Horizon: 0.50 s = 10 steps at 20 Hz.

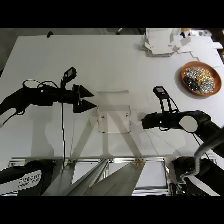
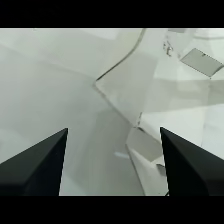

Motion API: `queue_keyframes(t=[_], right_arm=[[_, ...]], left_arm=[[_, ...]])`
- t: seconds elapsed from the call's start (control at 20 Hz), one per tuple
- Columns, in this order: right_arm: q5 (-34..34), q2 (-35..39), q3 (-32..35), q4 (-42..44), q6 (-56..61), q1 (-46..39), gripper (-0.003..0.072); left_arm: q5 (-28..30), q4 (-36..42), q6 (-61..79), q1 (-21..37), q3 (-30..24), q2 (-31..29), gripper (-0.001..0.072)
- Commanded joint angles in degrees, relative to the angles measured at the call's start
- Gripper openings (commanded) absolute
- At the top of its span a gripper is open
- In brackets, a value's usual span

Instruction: Fold the box and place the chain.

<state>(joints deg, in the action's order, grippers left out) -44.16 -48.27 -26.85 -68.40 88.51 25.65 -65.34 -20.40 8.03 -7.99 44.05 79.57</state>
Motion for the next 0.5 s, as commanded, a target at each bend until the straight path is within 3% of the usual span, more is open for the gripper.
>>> queue_keyframes(t=[0.0, 0.3, 0.45], right_arm=[[-0.3, 0.0, 0.0, 0.0, 0.0, 0.1, 0.0021], [-1.9, 0.0, 0.0, -0.1, 0.0, 0.1, 0.0021], [-1.9, 0.0, 0.0, -0.1, -0.1, 0.1, 0.0021]], left_arm=[[0.2, 3.9, 3.0, -3.8, 0.0, 3.0, 0.0637], [9.0, 9.0, 8.5, -6.4, 0.0, 4.7, 0.0637], [8.9, 9.2, 8.5, -6.4, 0.0, 4.7, 0.0635]])
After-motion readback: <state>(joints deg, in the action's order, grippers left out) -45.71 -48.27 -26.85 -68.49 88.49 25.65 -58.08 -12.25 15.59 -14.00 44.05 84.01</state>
